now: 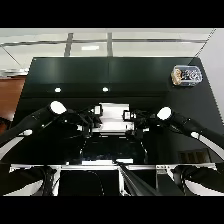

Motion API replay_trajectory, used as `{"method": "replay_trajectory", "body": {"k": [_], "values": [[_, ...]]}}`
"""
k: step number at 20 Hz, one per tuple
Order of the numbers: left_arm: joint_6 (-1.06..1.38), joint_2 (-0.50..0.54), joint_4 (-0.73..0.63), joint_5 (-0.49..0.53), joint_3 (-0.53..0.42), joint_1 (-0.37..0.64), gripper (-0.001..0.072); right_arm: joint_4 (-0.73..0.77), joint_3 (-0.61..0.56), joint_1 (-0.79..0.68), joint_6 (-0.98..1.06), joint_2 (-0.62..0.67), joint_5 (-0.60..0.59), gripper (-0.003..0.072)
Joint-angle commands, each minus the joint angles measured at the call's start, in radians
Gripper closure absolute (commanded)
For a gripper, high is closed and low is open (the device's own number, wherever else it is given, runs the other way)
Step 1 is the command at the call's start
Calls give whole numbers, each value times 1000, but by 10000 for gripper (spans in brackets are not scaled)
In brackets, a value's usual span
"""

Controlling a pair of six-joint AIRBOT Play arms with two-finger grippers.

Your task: Fold the box and place the chain.

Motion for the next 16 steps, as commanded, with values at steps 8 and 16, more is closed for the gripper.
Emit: {"method": "replay_trajectory", "body": {"k": [8,16], "values": [[-99,-33,-32,8,0,-29,608,-1,0,0,0,-1,1,365],[-106,29,-29,32,6,-13,681,0,0,0,0,-1,1,365]]}}
